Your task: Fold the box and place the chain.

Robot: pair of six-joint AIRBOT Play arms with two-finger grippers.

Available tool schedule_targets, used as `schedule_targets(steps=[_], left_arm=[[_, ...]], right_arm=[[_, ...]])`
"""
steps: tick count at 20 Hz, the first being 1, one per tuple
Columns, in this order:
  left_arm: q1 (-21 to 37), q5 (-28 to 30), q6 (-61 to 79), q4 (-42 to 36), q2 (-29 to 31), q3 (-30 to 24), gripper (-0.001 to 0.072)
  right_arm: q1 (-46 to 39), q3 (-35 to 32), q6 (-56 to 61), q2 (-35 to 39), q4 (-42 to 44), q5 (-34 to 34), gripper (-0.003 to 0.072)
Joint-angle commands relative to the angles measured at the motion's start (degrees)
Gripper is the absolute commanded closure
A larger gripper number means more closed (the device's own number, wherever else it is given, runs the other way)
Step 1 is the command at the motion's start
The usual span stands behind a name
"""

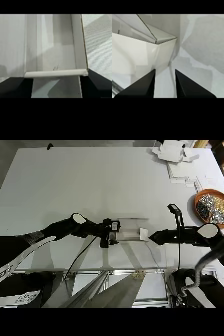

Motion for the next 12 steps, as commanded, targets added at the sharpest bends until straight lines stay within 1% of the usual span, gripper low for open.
schedule_targets(steps=[1,3,4,5,8,12], left_arm=[[-0.02,0.02,0.0,0.0,0.0,0.02,0.039],[-0.02,0.02,0.02,0.02,0.0,0.02,0.039],[-0.02,0.02,0.0,0.0,0.0,0.02,0.039],[-0.02,0.02,0.0,0.0,0.0,0.02,0.039],[-0.02,0.02,0.0,0.02,0.0,0.02,0.039],[-0.02,0.02,0.0,0.0,0.0,0.02,0.039]], right_arm=[[0.07,1.16,1.31,0.13,0.81,0.52,0.038],[0.07,2.8,1.55,-0.07,0.79,0.52,0.0376],[0.07,3.19,3.17,-0.48,0.76,0.52,0.0355],[0.07,3.19,5.27,-1.31,0.68,0.55,0.0309],[3.08,3.19,7.54,-3.91,-0.09,-1.64,0.0271],[9.55,4.96,11.93,-5.09,-1.33,-6.14,0.0271]])
